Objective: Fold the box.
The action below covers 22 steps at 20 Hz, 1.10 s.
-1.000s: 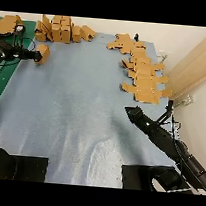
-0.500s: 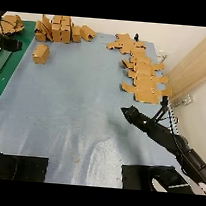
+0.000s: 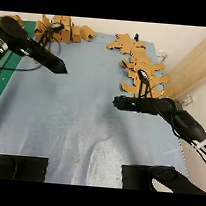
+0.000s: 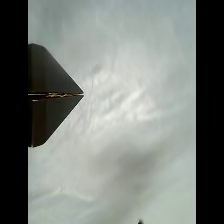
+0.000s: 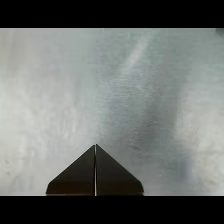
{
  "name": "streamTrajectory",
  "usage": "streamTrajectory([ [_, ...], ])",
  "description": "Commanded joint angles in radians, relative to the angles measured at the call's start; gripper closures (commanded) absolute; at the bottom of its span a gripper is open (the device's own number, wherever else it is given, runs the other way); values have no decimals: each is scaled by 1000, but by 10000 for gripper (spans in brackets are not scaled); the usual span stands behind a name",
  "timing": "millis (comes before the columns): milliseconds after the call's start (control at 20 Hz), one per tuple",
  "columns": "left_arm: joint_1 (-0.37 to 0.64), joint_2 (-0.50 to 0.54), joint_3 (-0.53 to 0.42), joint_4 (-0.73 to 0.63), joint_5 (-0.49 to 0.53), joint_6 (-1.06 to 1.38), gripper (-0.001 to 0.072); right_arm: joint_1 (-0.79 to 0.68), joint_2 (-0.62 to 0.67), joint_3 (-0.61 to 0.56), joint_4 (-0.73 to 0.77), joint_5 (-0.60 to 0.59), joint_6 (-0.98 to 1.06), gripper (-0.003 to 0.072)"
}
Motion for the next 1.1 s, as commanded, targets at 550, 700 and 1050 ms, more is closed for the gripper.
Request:
streamTrajectory([
  [550,-272,43,-210,-5,62,-98,697,46,-149,86,-35,-90,-214,682],
  [700,-272,43,-210,-5,62,-98,697,46,-149,86,-35,-90,-214,682],
  [1050,-272,43,-210,-5,62,-98,697,46,-149,86,-32,-90,-213,681],
])
